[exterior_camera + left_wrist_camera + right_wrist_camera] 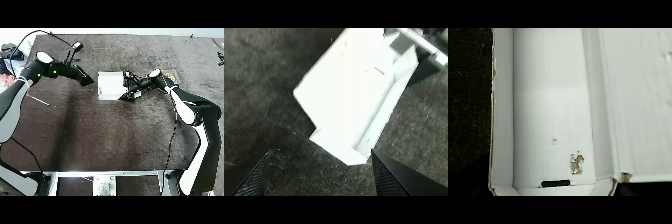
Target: Fold the box and place the chain.
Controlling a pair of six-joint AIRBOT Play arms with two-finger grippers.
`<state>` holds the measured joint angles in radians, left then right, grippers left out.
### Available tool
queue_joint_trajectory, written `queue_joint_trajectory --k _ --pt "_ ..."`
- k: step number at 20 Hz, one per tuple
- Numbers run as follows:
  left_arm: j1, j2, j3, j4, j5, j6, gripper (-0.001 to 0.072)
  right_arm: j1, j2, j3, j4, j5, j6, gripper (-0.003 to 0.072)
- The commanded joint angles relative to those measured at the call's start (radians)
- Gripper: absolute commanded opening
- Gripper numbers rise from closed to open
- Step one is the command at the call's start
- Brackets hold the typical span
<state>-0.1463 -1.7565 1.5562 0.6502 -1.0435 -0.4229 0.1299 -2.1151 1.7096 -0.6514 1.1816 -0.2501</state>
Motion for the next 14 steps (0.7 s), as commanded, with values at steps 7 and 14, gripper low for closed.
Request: queue_joint_trajectory --k 7,14 --pt "0.019 -0.117 -0.015 -0.195 0.034 0.294 0.0679 0.000 0.000 0.000 0.000 0.000 0.000 0.0408" --pt "0.088 -0.319 0.106 -0.266 -0.162 0.573 0.0662 0.000 0.000 0.000 0.000 0.000 0.000 0.0408"
